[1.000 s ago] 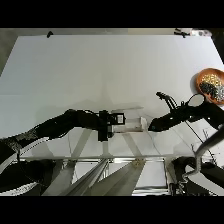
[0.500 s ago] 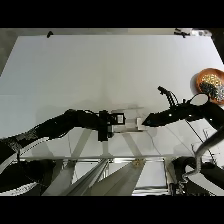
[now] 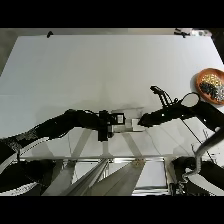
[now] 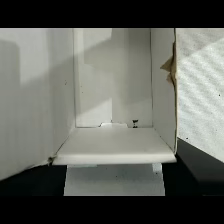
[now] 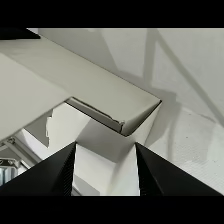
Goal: Fold the box and place the chain.
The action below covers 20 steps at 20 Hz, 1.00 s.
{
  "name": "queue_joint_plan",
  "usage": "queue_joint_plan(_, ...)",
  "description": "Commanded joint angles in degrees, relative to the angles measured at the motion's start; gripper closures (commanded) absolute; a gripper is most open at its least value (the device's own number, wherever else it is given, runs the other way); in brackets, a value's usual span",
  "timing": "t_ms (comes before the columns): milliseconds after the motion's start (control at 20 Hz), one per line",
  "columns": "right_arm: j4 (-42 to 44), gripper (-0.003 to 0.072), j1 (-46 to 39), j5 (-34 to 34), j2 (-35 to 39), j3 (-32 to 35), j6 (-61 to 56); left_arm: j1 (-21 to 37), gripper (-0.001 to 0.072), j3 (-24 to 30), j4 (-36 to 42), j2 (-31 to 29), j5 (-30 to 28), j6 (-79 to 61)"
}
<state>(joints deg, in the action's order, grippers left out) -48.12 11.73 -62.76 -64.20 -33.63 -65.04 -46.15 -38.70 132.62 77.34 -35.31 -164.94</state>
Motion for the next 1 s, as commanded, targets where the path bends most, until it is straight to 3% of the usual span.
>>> queue_joint_plan(0,-2.6,0.027,3.8,2.3,0.0,-0.9,-6.2,0.0,0.0696,-0.1,0.0,0.0,0.0,0.0)
queue_joint_plan(200,-4.3,0.0271,9.9,6.1,0.0,-1.6,-10.8,0.0,0.0697,-0.1,0.0,0.0,0.0,0.0)
queue_joint_plan(300,-9.9,0.0271,12.4,7.2,0.0,-3.0,-16.8,0.0,0.0696,-0.1,0.0,0.0,0.0,0.0)
queue_joint_plan(450,-20.6,0.027,15.0,6.5,0.0,-5.4,-26.8,0.0,0.0697,-0.1,0.0,0.0,0.0,0.0)
queue_joint_plan(650,-23.1,0.0271,17.7,6.8,0.0,-6.3,-33.5,0.0,0.0696,-0.1,0.0,0.0,0.0,0.0)
queue_joint_plan(950,-33.7,0.0271,20.6,5.3,-0.7,-6.3,-45.9,0.0,0.0696,-0.1,0.0,0.0,0.0,0.0)
